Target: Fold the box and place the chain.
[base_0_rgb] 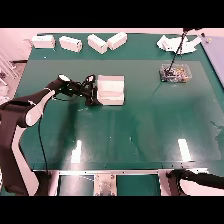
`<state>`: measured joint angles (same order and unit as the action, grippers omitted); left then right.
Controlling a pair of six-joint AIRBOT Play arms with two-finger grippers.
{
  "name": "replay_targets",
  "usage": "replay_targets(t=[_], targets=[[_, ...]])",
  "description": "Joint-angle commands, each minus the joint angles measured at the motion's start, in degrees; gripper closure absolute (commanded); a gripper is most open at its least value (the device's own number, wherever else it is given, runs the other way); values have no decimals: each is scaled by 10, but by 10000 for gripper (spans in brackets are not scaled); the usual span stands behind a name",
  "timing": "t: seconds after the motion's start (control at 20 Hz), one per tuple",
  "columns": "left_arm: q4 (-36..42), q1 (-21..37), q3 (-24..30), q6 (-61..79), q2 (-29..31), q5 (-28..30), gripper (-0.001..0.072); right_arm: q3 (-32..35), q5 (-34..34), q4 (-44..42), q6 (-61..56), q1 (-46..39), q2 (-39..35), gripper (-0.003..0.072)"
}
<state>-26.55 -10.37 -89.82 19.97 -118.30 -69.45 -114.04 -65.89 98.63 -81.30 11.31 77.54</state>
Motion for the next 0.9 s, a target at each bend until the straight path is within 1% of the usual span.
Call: replay_targets(t=[0.0, 0.3, 0.45, 0.6, 0.7, 0.85], targets=[[0, 1, 0, 0, 0, 0, 331, 0, 4, 5, 16, 74, -38, 673], [0, 1, 0, 0, 0, 0, 332, 1, 4, 5, 21, 201, -36, 673], [0, 1, 0, 0, 0, 0, 331, 1, 4, 4, 21, 246, -26, 673], [0, 1, 0, 0, 0, 0, 331, 8, 4, 4, 19, 271, -4, 673], [0, 1, 0, 0, 0, 0, 331, 19, 4, -10, 10, 273, 13, 673], [0, 1, 0, 0, 0, 0, 331, 50, -2, -26, -1, 275, 31, 673]])
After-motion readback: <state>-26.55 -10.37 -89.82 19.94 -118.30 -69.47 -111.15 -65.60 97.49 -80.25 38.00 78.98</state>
